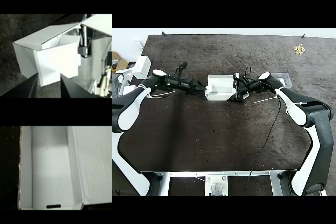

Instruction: Fold the box and place the chain.

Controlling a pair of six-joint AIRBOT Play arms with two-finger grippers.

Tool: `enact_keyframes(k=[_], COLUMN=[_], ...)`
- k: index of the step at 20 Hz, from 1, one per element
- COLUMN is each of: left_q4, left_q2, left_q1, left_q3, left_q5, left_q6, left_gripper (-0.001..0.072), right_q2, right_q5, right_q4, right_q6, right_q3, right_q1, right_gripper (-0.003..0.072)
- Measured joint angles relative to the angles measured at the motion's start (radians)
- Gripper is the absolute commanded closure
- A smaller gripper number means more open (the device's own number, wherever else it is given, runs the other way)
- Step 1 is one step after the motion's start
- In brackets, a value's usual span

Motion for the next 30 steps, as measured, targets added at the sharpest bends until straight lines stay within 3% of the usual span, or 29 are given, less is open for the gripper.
enact_keyframes(k=[9, 23, 30], left_q4=[0.333, 0.568, 0.954], left_q2=[0.0, -0.001, -0.049], left_q1=[-0.109, -0.21, -0.339], left_q3=[0.149, 0.191, 0.373], left_q5=[0.04, 0.159, 0.035], left_q6=[-0.263, -0.537, -0.841], left_gripper=[0.0408, 0.0409, 0.0419], right_q2=[0.0, 0.0, 0.0], right_q5=[0.0, 0.0, 0.0], right_q4=[0.0, 0.0, 0.0], right_q6=[0.0, 0.0, 0.0], right_q3=[0.0, 0.0, 0.0], right_q1=[0.0, 0.0, 0.0], right_gripper=[0.0246, 0.0246, 0.0246])
